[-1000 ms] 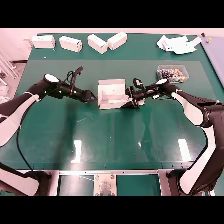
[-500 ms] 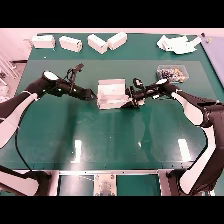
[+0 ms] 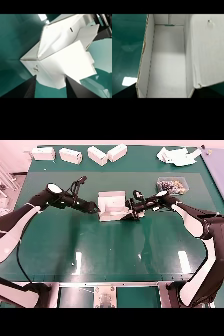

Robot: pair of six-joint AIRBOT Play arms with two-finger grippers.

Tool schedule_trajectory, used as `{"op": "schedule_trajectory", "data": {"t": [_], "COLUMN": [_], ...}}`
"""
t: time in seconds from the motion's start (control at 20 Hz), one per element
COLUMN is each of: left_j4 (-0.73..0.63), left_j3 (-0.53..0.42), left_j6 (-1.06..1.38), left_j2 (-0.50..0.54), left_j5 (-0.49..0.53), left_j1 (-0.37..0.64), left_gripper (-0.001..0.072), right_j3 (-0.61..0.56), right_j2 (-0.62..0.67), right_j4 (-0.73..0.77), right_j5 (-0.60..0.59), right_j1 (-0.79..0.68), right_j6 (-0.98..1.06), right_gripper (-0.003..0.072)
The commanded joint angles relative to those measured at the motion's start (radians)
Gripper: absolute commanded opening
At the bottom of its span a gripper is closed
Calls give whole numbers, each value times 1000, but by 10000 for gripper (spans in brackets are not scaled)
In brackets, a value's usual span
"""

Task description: Fold the box and place the chain.

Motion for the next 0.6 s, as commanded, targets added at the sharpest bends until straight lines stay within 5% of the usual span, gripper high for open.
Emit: {"op": "schedule_trajectory", "data": {"t": [0.0, 0.55], "left_j4": [16, 91], "left_j3": [1, 3], "left_j6": [3, -351], "left_j2": [3, 3], "left_j5": [25, 21], "left_j1": [-20, -20], "left_gripper": [444, 445], "right_j3": [0, 0], "right_j2": [1, 1], "right_j4": [0, 0], "right_j5": [0, 0], "right_j1": [0, 0], "right_j6": [0, 0], "right_gripper": [579, 579]}}
